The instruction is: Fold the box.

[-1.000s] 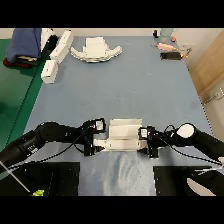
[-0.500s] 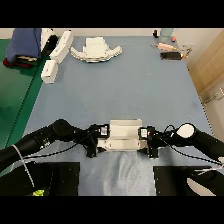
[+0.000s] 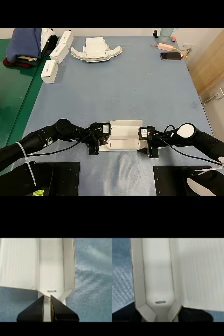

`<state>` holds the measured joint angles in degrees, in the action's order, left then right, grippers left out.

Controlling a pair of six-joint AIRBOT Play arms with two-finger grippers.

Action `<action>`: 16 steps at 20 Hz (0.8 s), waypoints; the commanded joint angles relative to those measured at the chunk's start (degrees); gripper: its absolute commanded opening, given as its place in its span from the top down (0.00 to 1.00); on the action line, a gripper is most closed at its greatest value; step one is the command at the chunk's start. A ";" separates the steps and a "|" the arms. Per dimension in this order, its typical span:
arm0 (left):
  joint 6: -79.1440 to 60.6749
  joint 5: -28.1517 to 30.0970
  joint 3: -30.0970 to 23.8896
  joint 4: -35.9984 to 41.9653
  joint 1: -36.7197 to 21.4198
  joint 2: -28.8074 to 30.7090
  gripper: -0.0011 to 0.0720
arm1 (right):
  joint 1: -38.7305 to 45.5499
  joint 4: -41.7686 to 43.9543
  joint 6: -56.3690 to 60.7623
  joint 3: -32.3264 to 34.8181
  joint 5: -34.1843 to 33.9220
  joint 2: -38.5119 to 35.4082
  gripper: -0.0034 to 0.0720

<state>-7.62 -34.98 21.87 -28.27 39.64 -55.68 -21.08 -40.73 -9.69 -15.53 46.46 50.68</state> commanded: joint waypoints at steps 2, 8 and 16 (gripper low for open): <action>-0.92 -1.36 0.09 1.88 0.04 -0.07 0.81 | -0.02 0.02 0.00 0.00 0.00 -0.02 0.18; 0.94 -1.14 0.09 -3.34 -2.10 0.09 0.63 | -0.02 0.02 0.00 0.00 0.00 -0.02 0.18; 4.63 -4.15 0.09 -9.88 -4.74 1.99 0.31 | -0.02 0.02 0.00 0.00 0.00 -0.02 0.18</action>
